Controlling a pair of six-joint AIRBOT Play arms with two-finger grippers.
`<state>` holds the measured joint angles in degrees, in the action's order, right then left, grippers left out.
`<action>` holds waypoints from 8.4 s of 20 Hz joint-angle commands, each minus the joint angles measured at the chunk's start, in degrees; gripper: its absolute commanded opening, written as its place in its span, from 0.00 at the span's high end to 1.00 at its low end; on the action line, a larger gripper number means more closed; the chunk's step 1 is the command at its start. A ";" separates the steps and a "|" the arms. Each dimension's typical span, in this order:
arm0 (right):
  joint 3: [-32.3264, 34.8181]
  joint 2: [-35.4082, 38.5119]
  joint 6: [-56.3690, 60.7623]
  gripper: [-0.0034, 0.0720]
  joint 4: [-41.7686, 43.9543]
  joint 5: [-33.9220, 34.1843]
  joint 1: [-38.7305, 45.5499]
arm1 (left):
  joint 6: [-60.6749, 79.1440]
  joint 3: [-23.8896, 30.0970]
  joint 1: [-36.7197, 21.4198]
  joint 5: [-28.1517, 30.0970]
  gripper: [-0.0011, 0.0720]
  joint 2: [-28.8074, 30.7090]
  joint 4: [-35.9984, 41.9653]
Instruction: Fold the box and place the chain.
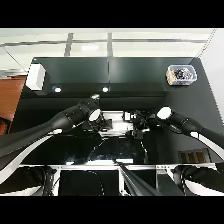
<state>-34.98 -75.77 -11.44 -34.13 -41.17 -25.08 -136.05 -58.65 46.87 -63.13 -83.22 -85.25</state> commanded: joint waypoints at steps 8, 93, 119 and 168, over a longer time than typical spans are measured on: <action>-0.02 -0.02 0.02 0.79 0.02 0.00 -0.04 | 1.01 -1.44 0.22 -0.35 0.95 -1.36 0.24; 3.30 9.20 78.53 0.94 -9.40 -23.28 46.45 | 2.27 -1.64 0.22 -1.64 0.95 -1.53 -0.59; -8.96 -2.56 68.78 0.31 4.98 -29.55 14.25 | 2.27 -1.64 0.17 -1.44 0.95 -1.53 0.26; -24.11 -8.79 142.03 0.80 -49.46 -21.57 -19.45 | 2.29 -1.64 0.11 -1.42 0.95 -1.55 0.24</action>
<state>-59.00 -84.64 130.34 -83.83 -62.52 -44.51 -133.78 -60.29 47.05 -64.58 -84.73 -84.97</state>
